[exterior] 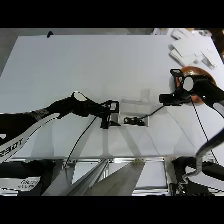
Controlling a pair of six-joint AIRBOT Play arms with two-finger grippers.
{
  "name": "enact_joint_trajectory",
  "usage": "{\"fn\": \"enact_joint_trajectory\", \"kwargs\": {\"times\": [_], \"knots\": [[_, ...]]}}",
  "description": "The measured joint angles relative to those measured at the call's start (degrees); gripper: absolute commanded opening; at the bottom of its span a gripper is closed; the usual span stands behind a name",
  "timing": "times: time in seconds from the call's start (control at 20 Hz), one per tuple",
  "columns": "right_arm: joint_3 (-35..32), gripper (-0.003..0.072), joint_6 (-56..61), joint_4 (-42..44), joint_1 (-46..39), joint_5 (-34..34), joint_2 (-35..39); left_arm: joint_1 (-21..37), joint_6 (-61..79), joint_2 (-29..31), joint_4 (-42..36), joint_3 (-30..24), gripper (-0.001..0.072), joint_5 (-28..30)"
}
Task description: Fold the box and place the chain.
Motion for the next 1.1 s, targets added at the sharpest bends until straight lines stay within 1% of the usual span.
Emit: {"fn": "enact_joint_trajectory", "kwargs": {"times": [0.7,0.75,0.8,0.95,1.0,1.05,1.1], "knots": [[0.0,0.0270,1.4,-0.3,0.0,-2.3,-3.3,0.0,0.0,0.0,0.0,0.0,0.0085,0.0],[0.0,0.0261,1.7,-0.3,0.0,-2.4,-3.4,0.0,0.0,0.0,0.0,0.0,0.0085,0.0],[0.0,0.0221,1.9,-0.3,0.0,-2.8,-3.5,0.0,0.0,0.0,0.0,0.0,0.0085,0.0],[-0.1,0.0214,2.3,-0.3,0.1,-3.0,-4.1,0.0,0.0,0.0,0.0,0.0,0.0085,0.0],[-0.1,0.0172,2.5,-0.3,0.1,-3.0,-4.4,0.0,0.0,0.0,0.0,0.0,0.0085,0.0],[-0.1,0.0160,2.5,-0.4,0.1,-2.6,-4.8,0.0,0.0,0.0,0.0,0.0,0.0085,0.0],[-0.1,0.0128,2.5,-0.3,0.1,-2.3,-5.0,0.0,0.0,0.0,0.0,0.0,0.0085,0.0]]}}
